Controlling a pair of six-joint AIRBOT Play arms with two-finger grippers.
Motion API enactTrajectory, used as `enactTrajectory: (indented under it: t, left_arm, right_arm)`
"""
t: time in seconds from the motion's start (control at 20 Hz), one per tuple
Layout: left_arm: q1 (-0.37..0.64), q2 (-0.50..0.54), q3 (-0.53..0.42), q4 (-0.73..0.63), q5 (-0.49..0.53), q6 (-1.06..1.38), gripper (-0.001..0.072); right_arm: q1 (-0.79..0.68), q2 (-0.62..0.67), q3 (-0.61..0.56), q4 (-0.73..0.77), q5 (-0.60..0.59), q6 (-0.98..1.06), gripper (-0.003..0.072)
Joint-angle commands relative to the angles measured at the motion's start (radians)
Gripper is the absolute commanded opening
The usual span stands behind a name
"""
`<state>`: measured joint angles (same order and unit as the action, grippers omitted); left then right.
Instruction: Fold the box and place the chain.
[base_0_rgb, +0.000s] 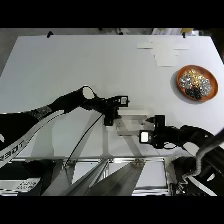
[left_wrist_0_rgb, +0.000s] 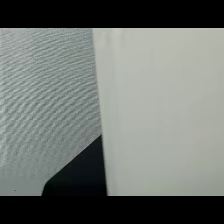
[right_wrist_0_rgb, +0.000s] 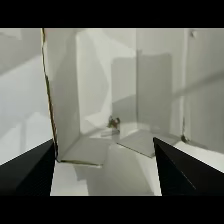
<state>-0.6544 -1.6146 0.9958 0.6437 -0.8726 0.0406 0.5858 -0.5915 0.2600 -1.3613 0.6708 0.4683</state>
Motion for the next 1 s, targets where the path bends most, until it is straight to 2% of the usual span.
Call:
enactTrajectory:
  t: [0.0, 0.35, 0.65, 0.95]
  left_arm:
    - [-0.001, -0.001, 0.001, 0.000, 0.000, 0.000, 0.0012]
    - [-0.001, 0.000, 0.001, 0.000, 0.000, 0.000, 0.0012]
    - [-0.001, -0.001, 0.001, 0.000, 0.000, 0.000, 0.0012]
    - [-0.001, 0.000, 0.001, 0.000, 0.001, 0.000, 0.0012]
  right_arm:
    - [-0.093, -0.001, 0.012, 0.120, 0.013, -0.109, 0.0646]
    - [-0.212, -0.068, 0.030, 0.326, 0.008, -0.272, 0.0647]
    - [-0.309, -0.128, 0.062, 0.364, 0.056, -0.334, 0.0647]
    - [-0.400, -0.232, 0.073, 0.535, 0.087, -0.539, 0.0646]
